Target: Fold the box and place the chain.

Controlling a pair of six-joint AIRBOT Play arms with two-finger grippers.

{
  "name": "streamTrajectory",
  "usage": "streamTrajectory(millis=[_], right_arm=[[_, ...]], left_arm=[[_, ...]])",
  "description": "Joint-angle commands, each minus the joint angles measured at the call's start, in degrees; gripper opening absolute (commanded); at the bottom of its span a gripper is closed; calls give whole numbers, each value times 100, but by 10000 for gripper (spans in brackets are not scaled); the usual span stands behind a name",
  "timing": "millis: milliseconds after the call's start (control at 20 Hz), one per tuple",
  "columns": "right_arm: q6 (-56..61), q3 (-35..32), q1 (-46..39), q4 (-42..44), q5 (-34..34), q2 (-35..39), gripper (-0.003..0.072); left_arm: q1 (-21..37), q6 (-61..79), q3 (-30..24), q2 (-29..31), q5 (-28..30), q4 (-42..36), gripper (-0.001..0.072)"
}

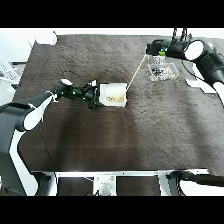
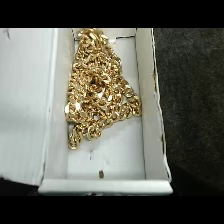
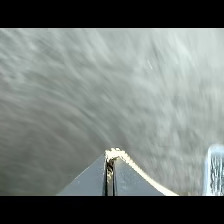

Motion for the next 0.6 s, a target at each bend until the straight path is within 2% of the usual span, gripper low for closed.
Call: streamTrajectory(millis=[0,250,550], right_arm=[[0,2,498,-507,160,748,6],[15,-2,1078,-691,892,1025,6],[42,-26,1475,-859,717,1023,6]], left_arm=[[4,0,0,4,2,2,362],[4,0,0,4,2,2,361],[4,0,0,4,2,2,361]])
